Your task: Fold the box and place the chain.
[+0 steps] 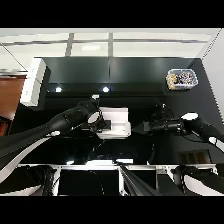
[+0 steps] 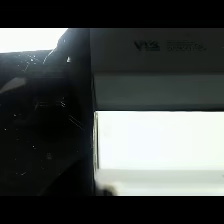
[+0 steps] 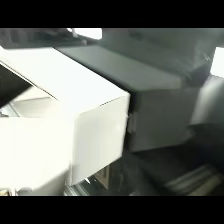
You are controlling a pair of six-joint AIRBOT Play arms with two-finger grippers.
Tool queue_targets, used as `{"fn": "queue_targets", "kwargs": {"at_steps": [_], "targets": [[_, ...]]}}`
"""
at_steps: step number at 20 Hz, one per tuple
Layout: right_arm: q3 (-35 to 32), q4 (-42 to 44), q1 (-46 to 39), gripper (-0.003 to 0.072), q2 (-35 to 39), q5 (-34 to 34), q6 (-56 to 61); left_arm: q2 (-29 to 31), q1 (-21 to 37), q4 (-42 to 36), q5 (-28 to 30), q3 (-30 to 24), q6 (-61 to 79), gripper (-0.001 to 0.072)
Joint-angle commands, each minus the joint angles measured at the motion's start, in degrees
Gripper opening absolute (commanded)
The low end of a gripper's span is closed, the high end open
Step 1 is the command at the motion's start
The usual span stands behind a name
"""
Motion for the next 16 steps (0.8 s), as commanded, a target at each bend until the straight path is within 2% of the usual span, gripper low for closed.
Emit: {"fn": "queue_targets", "kwargs": {"at_steps": [1,4,7,10,11,12,16], "targets": [[0.9,1.68,0.39,0.0655,-0.15,0.98,-1.01,0.0,0.02,-0.07,0.02,0.07,-0.02,0.0029],[0.92,1.66,2.08,0.0652,-0.15,1.09,1.86,0.0,0.02,-0.07,0.02,0.07,-0.02,0.0029],[2.97,1.36,6.14,0.0651,-0.15,-1.95,4.57,0.0,0.02,-0.09,0.02,0.07,-0.02,0.0029],[7.63,-4.66,11.15,0.0649,-0.15,-5.77,15.96,0.0,0.02,-0.09,0.02,0.07,-0.02,0.0029],[9.01,-8.76,13.09,0.0623,-0.15,-6.73,21.33,0.0,0.02,-0.07,0.02,0.07,-0.02,0.003],[10.51,-12.7,15.41,0.0454,-0.15,-7.65,24.39,0.0,0.02,-0.07,0.02,0.07,-0.02,0.0029],[16.37,-28.3,21.2,0.0435,-0.15,-10.51,38.71,0.0,0.02,-0.07,0.04,0.07,-0.02,0.0029]]}}
